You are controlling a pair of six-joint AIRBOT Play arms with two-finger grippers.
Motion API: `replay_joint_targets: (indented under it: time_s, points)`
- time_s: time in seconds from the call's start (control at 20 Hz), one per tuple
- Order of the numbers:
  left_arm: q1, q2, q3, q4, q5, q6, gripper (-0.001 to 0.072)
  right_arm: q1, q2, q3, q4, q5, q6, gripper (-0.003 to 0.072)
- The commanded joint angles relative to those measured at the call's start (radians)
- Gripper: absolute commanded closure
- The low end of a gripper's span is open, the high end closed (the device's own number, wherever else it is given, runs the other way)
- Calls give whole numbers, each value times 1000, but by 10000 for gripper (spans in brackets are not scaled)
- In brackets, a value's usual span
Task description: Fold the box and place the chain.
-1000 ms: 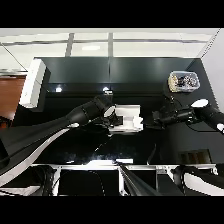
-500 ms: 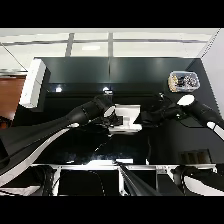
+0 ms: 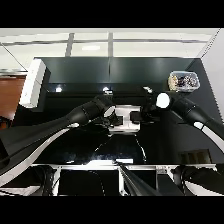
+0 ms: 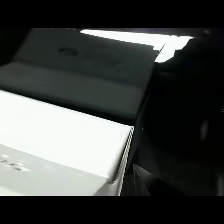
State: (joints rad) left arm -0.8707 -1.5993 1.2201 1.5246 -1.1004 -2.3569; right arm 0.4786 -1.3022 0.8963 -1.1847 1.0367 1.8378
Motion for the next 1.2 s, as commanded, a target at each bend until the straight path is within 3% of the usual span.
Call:
replay_joint_targets:
  time_s: [0.0, 0.05, 0.2, 0.25, 1.05, 1.15]
  points:
    - [0, 0, 1, 0, 0, 0, 683, 92, -2, 32, -187, 23, 235, 276]
    - [0, 0, 1, 0, 0, 0, 683, 108, -8, 35, -209, 38, 265, 349]
    - [0, 0, 1, 0, 0, 0, 683, 129, -32, 35, -217, 55, 315, 359]
    - [0, 0, 1, 0, 0, 0, 683, 130, -36, 35, -220, 55, 315, 424]
    - [0, 0, 1, 0, 0, 0, 683, 132, -76, 37, -257, 46, 366, 438]
    - [0, 0, 1, 0, 0, 0, 683, 132, -79, 37, -253, 32, 365, 570]
